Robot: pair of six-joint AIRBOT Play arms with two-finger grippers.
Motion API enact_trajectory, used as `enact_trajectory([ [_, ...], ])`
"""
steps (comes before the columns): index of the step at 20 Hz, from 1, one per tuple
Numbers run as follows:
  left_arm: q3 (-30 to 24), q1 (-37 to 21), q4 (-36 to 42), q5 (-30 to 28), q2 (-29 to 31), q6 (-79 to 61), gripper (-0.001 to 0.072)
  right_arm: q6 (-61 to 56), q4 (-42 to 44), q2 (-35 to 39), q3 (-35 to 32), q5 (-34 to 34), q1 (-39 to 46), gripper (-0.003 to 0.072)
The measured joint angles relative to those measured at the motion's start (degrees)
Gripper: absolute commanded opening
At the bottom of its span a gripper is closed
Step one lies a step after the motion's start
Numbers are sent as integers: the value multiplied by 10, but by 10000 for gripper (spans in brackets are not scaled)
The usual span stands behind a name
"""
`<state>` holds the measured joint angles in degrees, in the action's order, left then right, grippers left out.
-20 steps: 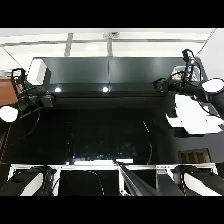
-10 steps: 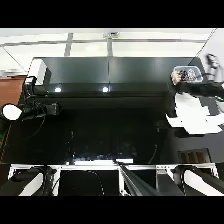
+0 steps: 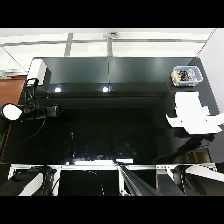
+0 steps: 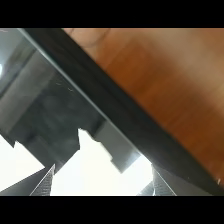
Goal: Fold the box and place the chain.
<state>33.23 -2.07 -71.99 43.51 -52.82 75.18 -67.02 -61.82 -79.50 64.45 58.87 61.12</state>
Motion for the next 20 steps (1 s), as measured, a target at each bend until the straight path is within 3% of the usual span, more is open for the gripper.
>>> enact_trajectory([
  [5, 0, 0, 4, -1, -5, 0, 710, 94, 59, -110, 82, 108, 0, 694],
  [6, 0, 0, 5, -2, -6, 0, 711, 103, 49, -122, 92, 121, -11, 506],
  [7, 0, 0, 6, -1, -6, 0, 710, 109, 30, -132, 99, 127, -24, 420],
  [9, 0, 0, 9, 4, -7, 0, 711, 112, -11, -144, 108, 129, -47, 413],
  [11, 0, 0, 10, 7, -7, 0, 710, 114, -40, -150, 113, 129, -63, 71],
  [16, 0, 0, 19, 17, -7, 0, 711, 114, -57, -153, 123, 169, -80, 19],
  [20, 0, 0, 23, 21, -7, 0, 710, 104, 1, -141, 111, 224, -94, 19],
])
